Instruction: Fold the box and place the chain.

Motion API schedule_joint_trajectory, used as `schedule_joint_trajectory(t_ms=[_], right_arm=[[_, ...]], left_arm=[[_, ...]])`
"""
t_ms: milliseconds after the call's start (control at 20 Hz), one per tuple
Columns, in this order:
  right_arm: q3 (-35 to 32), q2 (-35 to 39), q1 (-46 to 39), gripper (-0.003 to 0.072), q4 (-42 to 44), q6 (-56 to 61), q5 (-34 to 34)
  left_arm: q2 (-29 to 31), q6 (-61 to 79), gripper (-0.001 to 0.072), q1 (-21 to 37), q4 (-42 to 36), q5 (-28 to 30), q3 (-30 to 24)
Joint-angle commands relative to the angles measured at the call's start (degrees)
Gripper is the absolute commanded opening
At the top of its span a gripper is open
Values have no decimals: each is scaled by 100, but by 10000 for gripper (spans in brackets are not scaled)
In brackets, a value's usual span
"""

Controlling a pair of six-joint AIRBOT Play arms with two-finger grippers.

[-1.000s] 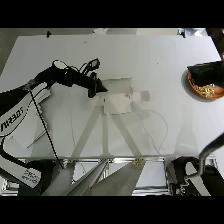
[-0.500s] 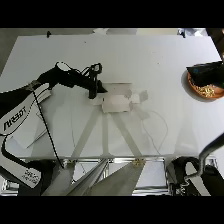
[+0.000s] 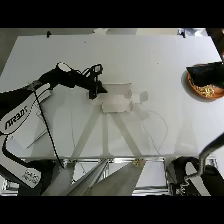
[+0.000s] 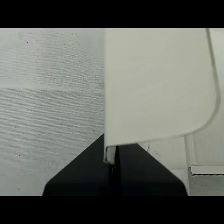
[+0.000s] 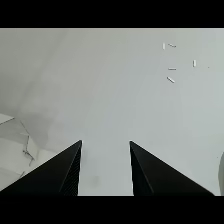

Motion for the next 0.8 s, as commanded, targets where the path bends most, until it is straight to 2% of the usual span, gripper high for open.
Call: schedule_joint_trajectory(t_ms=[0,150,200,250,350,750], right_arm=[[2,-2,2,350,42,-531,254],[2,-2,2,373,603,-2358,992],[2,-2,2,569,940,-3010,1137],[2,-2,2,630,1255,-3532,1191],[2,4,0,691,1718,-4142,1220],[2,20,0,690,1521,-4011,1388]], left_arm=[[-7,0,7,-4,-2,7,4],[-7,-2,15,-4,-2,4,2],[-7,-2,14,-4,-2,2,4],[-7,-2,14,-4,-2,2,4],[-7,-2,14,-4,-2,2,4],[-7,-2,14,-4,-2,2,2]])
